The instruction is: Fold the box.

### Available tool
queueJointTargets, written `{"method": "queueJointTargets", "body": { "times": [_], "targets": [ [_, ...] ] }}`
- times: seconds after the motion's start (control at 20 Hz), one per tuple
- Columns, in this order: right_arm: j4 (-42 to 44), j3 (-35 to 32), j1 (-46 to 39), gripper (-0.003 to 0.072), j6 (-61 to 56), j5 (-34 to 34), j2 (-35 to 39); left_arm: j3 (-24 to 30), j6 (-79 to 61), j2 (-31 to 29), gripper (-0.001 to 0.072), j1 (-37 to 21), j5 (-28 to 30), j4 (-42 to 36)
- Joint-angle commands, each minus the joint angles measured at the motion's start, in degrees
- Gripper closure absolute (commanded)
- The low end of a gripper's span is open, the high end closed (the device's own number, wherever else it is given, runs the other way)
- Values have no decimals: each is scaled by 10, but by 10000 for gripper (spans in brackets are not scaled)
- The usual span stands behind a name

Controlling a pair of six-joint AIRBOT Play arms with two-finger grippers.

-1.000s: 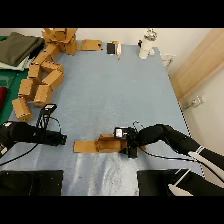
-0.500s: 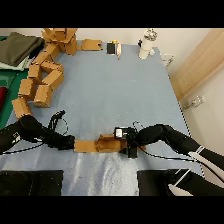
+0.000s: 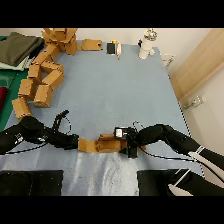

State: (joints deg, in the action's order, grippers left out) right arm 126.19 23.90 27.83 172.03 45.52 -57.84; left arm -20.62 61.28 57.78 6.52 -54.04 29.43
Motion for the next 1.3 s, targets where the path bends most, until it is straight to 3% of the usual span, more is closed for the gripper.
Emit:
{"method": "queueJointTargets", "body": {
  "times": [0.0, 0.15, 0.35, 0.85, 1.25],
  "targets": [
    [0, 0, 0, 180, 0, 0, 0, 15, -40, 15, 698, 13, 11, -50],
    [0, 0, 0, 180, 0, 0, 0, 11, -76, 36, 698, 72, 51, -97],
    [0, 0, 0, 180, 0, 0, 0, -9, -75, 37, 698, 120, 74, -97],
    [0, 0, 0, 180, 0, 0, 0, -55, -43, 37, 697, 121, 70, -92],
    [0, 0, 0, 180, 0, 0, 0, -55, -42, 37, 693, 114, 69, -71]
  ]
}}
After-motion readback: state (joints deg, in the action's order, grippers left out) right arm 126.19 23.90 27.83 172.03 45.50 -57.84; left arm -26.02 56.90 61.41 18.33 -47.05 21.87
